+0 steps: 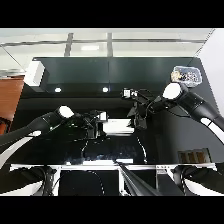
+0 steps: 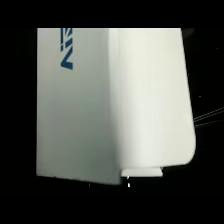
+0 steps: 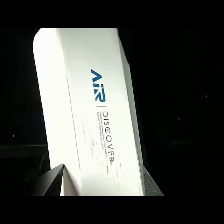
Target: Fold the box and place the chain.
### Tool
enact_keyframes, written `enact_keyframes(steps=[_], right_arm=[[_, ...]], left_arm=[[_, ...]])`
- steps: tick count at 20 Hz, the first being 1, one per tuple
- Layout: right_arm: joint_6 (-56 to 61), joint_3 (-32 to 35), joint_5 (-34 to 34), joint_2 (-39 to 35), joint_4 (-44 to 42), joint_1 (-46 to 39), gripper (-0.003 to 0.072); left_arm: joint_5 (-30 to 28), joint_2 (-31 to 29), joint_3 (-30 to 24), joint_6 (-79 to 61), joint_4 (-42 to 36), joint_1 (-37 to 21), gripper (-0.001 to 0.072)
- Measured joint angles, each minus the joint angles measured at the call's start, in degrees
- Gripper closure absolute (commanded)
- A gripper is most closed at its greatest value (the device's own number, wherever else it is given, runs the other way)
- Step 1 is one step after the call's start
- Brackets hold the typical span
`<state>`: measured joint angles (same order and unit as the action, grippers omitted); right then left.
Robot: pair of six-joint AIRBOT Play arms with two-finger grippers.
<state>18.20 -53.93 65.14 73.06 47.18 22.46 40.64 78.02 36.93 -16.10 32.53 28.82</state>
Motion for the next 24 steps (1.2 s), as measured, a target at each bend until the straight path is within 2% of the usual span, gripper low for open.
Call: enact_keyframes(steps=[1,24], right_arm=[[0.0,0.02,0.15,0.0,-0.07,0.02,0.0318],[-0.02,1.66,-0.37,0.02,0.2,0.13,0.032]], left_arm=[[0.02,0.0,0.0,0.0,0.0,0.0,0.0356],[0.04,0.0,0.0,0.02,-0.02,0.0,0.0356]])
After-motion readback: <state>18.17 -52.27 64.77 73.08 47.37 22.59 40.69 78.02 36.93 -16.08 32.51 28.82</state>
